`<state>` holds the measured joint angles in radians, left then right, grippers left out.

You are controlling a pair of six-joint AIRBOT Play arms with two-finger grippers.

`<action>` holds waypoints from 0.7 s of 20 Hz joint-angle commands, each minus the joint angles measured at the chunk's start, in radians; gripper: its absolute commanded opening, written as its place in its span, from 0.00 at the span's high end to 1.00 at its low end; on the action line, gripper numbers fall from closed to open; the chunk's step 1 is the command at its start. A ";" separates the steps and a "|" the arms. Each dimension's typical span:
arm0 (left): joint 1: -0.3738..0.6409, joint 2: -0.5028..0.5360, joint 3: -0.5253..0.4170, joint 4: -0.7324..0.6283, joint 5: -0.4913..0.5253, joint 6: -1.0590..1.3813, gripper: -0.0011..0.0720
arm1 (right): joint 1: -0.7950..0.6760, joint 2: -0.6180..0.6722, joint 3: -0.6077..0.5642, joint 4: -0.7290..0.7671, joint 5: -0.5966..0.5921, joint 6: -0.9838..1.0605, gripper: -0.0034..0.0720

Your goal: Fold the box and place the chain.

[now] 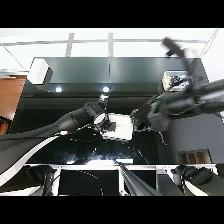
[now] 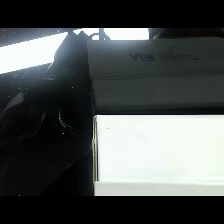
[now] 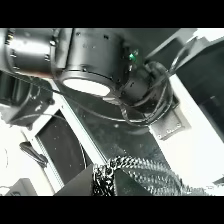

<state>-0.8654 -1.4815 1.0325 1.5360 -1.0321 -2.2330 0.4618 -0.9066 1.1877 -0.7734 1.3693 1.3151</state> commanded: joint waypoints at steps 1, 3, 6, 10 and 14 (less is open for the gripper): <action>0.000 -0.001 0.000 0.000 0.003 0.001 0.95 | 0.064 -0.065 -0.121 -0.026 -0.151 -0.023 0.95; 0.000 -0.001 0.000 0.000 0.003 0.000 0.95 | 0.064 -0.084 -0.213 -0.090 -0.245 -0.022 0.95; 0.000 -0.001 0.000 0.000 -0.002 0.000 0.94 | 0.064 -0.097 -0.337 -0.082 -0.373 -0.023 0.94; 0.001 -0.001 0.000 0.000 -0.016 -0.041 0.95 | 0.060 -0.112 -0.370 -0.069 -0.401 -0.022 0.42; 0.013 0.000 0.000 0.000 -0.032 -0.053 0.95 | -0.117 -0.070 -0.283 -0.104 -0.241 -0.105 0.34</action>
